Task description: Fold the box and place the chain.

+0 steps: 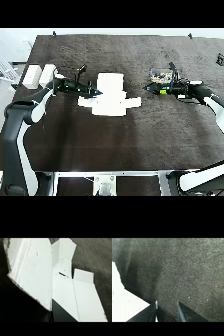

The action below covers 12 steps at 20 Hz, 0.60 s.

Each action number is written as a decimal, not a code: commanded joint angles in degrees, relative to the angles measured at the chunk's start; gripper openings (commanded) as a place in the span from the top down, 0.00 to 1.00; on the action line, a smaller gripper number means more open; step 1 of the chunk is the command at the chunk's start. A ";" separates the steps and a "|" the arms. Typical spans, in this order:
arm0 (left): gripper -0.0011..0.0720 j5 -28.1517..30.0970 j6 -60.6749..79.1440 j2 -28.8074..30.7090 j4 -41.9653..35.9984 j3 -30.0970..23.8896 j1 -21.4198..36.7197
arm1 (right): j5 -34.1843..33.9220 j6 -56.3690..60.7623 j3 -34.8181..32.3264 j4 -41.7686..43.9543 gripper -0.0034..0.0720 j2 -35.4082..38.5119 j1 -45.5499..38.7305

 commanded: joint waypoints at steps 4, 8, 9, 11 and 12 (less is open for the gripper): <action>0.97 2.84 14.03 2.71 -1.84 -5.42 -1.25 | 0.02 -1.05 0.07 0.09 0.53 0.02 0.04; 0.97 2.99 15.96 2.71 -1.99 -5.55 -1.60 | 0.04 -1.27 0.07 0.07 0.53 0.02 -0.02; 0.96 3.08 15.98 2.71 -2.25 -5.55 -1.60 | 0.04 -1.79 0.07 0.07 0.53 0.02 0.00; 0.97 3.28 15.91 2.71 -2.56 -5.55 -1.60 | 0.04 -1.95 0.04 0.07 0.53 0.02 -0.02; 0.97 3.28 15.91 2.71 -2.58 -5.55 -1.60 | 0.07 -2.14 0.07 0.07 0.53 0.02 0.00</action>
